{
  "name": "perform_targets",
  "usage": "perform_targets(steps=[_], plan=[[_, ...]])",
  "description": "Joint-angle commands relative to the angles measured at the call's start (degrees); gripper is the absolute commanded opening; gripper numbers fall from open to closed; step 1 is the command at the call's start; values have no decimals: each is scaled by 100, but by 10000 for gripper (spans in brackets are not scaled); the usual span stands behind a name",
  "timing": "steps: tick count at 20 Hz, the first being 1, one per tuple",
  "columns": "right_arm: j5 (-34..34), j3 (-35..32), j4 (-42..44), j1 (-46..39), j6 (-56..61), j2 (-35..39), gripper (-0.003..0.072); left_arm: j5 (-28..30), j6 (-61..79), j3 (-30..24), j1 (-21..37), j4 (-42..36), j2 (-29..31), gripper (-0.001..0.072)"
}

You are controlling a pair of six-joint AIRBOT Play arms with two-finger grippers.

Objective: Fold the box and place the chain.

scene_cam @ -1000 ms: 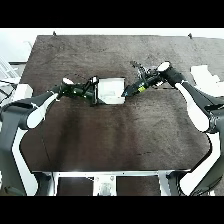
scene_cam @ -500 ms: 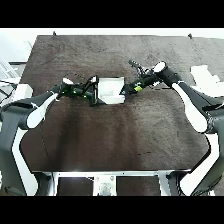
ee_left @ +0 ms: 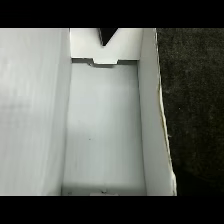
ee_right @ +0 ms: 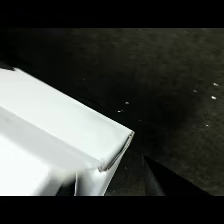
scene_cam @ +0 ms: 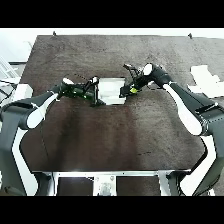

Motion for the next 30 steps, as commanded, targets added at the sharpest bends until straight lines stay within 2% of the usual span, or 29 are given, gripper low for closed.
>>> perform_targets(steps=[1, 3, 6, 9, 17, 22, 23, 25, 27, 30], plan=[[192, 321, -1104, 317, 911, 4, 460, 13, -2, 2, 4, -7, 2, 353], [332, 481, -1683, 490, 1318, 4, 459, 13, -2, 2, 4, -7, 2, 353], [367, 579, -1921, 680, 1714, 4, 457, 13, -2, 2, 4, -7, 2, 353], [413, 579, -2461, 859, 2583, -13, 456, 15, -2, 2, 4, -4, 2, 353], [529, 579, -2776, 935, 2881, -280, 426, 13, -2, 2, 4, -7, 2, 353], [568, 608, -2953, 1036, 3136, -286, 284, 13, -2, 2, 4, -7, 2, 353], [568, 608, -2953, 1102, 3200, -286, 283, 13, -2, 2, 4, -7, 2, 353], [566, 608, -2944, 1207, 3217, -286, 197, 13, 0, 2, 4, -7, 2, 353], [544, 608, -2859, 1268, 3239, -286, 76, 15, 0, 2, 4, -7, 2, 353], [544, 608, -2765, 1272, 3279, -286, 17, 15, 0, 2, 4, -7, 2, 353]])
